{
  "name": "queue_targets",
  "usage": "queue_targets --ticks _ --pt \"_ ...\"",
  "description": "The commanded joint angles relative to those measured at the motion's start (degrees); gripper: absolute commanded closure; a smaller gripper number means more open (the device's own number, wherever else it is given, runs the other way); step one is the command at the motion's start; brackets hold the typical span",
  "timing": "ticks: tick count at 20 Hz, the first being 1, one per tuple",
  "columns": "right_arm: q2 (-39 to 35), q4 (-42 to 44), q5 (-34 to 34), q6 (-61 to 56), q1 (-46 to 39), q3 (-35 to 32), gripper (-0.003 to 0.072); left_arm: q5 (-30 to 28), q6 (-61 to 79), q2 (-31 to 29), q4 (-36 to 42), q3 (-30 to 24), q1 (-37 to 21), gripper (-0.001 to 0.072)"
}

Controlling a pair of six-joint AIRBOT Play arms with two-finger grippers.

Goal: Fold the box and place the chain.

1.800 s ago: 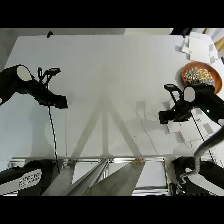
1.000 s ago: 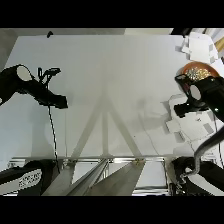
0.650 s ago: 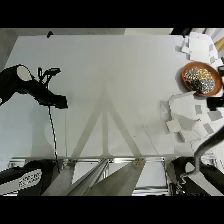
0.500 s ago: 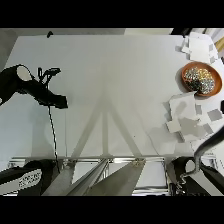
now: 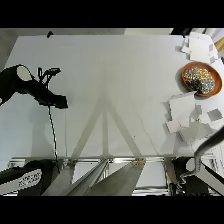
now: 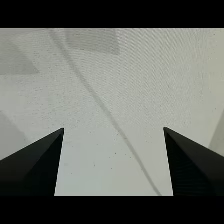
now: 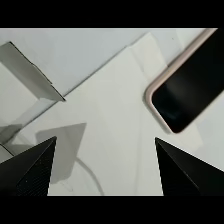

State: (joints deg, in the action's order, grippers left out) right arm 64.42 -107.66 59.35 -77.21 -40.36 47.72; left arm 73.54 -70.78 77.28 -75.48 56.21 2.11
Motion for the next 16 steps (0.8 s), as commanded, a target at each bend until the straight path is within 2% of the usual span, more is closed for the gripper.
queue_targets --ticks 1,5,6,7,10,12,13,16 --pt "4.52 7.26 -5.99 13.2 -0.66 0.2 0.0009 -0.02 0.0 0.02 0.0 -0.02 0.02 0.0017" --pt "11.74 13.09 -7.72 22.01 -0.52 2.19 0.0021 -0.02 0.0 0.02 0.0 -0.02 0.02 0.0017" --pt "12.98 13.07 -8.44 22.34 -0.22 2.8 0.0074 0.0 0.0 0.02 0.0 -0.02 0.02 0.0017" --pt "14.21 13.09 -8.81 22.47 0.17 3.48 0.0082 -0.02 0.0 0.02 0.0 -0.02 0.02 0.0017" --pt "15.8 13.18 -8.02 22.86 1.53 4.07 0.0327 0.0 0.0 0.02 0.0 -0.02 0.02 0.0017" --pt "15.76 13.29 -4.37 24.63 2.21 4.07 0.0632 -0.02 0.0 0.02 0.0 -0.02 0.02 0.0017" --pt "15.69 14.1 -1.6 25.83 2.69 4.07 0.0678 -0.02 0.0 0.02 0.0 -0.02 0.02 0.0017" --pt "13.53 19.1 4.68 28.39 6.58 4.07 0.0679 0.0 0.0 0.02 0.0 -0.02 0.02 0.0017"
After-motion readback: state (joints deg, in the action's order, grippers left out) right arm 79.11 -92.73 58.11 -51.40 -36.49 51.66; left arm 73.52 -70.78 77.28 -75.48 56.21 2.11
